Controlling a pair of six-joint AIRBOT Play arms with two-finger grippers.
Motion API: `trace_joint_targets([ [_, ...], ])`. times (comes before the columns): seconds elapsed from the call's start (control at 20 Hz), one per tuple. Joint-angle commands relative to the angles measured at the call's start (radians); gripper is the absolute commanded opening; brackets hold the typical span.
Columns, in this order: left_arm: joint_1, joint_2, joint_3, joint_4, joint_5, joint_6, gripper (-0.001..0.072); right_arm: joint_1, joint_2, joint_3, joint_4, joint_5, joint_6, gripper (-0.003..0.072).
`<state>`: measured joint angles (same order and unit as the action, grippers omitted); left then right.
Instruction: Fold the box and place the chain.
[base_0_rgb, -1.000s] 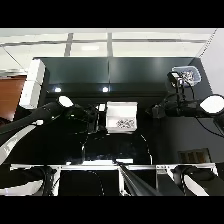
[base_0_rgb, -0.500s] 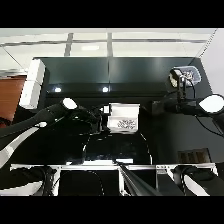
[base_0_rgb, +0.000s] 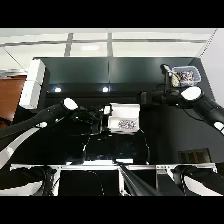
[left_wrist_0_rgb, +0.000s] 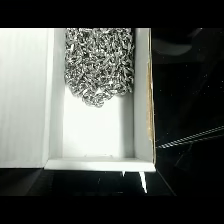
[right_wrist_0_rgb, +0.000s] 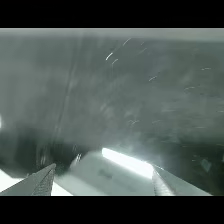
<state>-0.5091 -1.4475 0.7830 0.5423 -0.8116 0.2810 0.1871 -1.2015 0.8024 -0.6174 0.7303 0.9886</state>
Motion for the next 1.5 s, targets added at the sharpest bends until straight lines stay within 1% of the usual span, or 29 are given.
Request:
trace_joint_targets([
  [0.0, 0.0, -0.001, 0.0, 0.0, 0.003, 0.0, 0.0301, 0.008, -0.029, 0.06, 0.012, 0.243, -0.299, 0.0711],
  [0.1, 0.0, -0.001, 0.0, 0.0, 0.003, -0.001, 0.0301, 0.01, -0.027, 0.105, 0.011, 0.378, -0.412, 0.0711],
  [0.2, 0.0, -0.001, 0.0, 0.0, 0.003, -0.001, 0.0301, 0.022, -0.028, 0.107, -0.015, 0.439, -0.493, 0.0711],
  [0.35, 0.0, -0.001, 0.0, 0.0, 0.004, -0.001, 0.0301, 0.089, -0.028, 0.106, -0.195, 0.432, -0.504, 0.0711],
  [0.45, 0.0, -0.001, 0.0, 0.0, 0.004, -0.001, 0.0301, 0.143, -0.028, 0.106, -0.247, 0.417, -0.513, 0.0711],
  [0.65, 0.0, -0.001, 0.0, 0.0, 0.004, -0.001, 0.0302, 0.22, -0.031, 0.104, -0.274, 0.394, -0.584, 0.0711],
  [1.0, 0.0, -0.001, 0.0, 0.0, 0.004, -0.001, 0.0302, 0.222, -0.032, 0.104, -0.278, 0.383, -0.605, 0.0708],
  [1.1, 0.0, -0.001, 0.0, 0.0, 0.004, -0.001, 0.0302, 0.222, -0.032, 0.104, -0.279, 0.392, -0.605, 0.0391],
  [1.2, 0.0, -0.001, 0.0, 0.0, 0.004, -0.001, 0.0302, 0.222, -0.032, 0.104, -0.279, 0.393, -0.604, 0.0265],
  [1.25, 0.0, -0.001, 0.0, 0.0, 0.004, -0.001, 0.0302, 0.222, -0.032, 0.104, -0.279, 0.393, -0.603, 0.0218],
  [1.4, 0.0, -0.001, 0.0, 0.0, 0.004, -0.001, 0.0302, 0.222, -0.032, 0.104, -0.279, 0.392, -0.603, 0.0218],
  [1.45, 0.0, -0.001, 0.0, 0.0, 0.004, -0.001, 0.0302, 0.222, -0.032, 0.104, -0.279, 0.391, -0.603, 0.0183],
])
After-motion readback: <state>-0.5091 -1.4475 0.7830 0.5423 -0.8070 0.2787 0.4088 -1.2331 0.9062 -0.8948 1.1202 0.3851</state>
